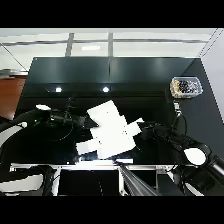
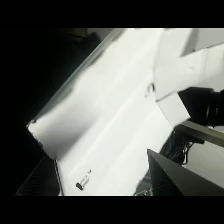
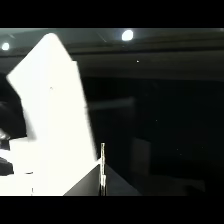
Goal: Fold the box and place the chain.
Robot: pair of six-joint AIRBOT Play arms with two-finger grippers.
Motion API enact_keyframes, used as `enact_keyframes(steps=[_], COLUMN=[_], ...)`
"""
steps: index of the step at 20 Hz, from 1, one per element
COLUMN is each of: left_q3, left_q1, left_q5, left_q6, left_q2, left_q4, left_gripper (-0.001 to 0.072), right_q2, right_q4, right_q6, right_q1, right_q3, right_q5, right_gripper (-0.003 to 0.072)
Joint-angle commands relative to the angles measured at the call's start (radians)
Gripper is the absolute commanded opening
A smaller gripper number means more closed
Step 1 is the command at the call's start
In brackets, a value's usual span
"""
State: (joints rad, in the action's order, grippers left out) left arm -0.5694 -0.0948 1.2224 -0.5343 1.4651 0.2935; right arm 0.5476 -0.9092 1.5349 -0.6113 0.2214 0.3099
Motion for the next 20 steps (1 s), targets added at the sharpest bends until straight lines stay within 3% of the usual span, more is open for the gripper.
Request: enact_keyframes(steps=[1, 9, 15, 17, 18, 20], left_q3=[-0.001, -0.027, -0.138, -0.159, -0.164, -0.167], left_q1=[0.000, -0.042, -0.142, -0.138, -0.137, -0.135], left_q5=[0.122, 0.113, 0.061, 0.061, 0.061, 0.072], left_q6=[0.212, 0.299, 0.292, 0.290, 0.281, 0.274], left_q2=[0.052, 0.055, 0.055, 0.055, 0.055, 0.055], left_q4=[-0.066, 0.048, 0.203, 0.202, 0.202, 0.204], left_gripper=[0.0705, 0.0681, 0.0349, 0.0330, 0.0250, 0.0217], right_q2=[0.001, 0.001, 0.001, 0.001, 0.001, 0.001], right_q4=[0.002, 0.000, 0.000, -0.003, -0.005, -0.008], right_q6=[0.008, 0.021, 0.021, 0.021, 0.021, 0.020], right_q1=[-0.002, -0.002, -0.002, -0.002, -0.002, -0.001], right_q3=[-0.001, -0.001, -0.001, -0.001, -0.001, -0.001], right_q5=[-0.001, 0.001, 0.037, 0.049, 0.051, 0.051], right_gripper=[0.0023, 0.0023, 0.0023, 0.0023, 0.0023, 0.0023])
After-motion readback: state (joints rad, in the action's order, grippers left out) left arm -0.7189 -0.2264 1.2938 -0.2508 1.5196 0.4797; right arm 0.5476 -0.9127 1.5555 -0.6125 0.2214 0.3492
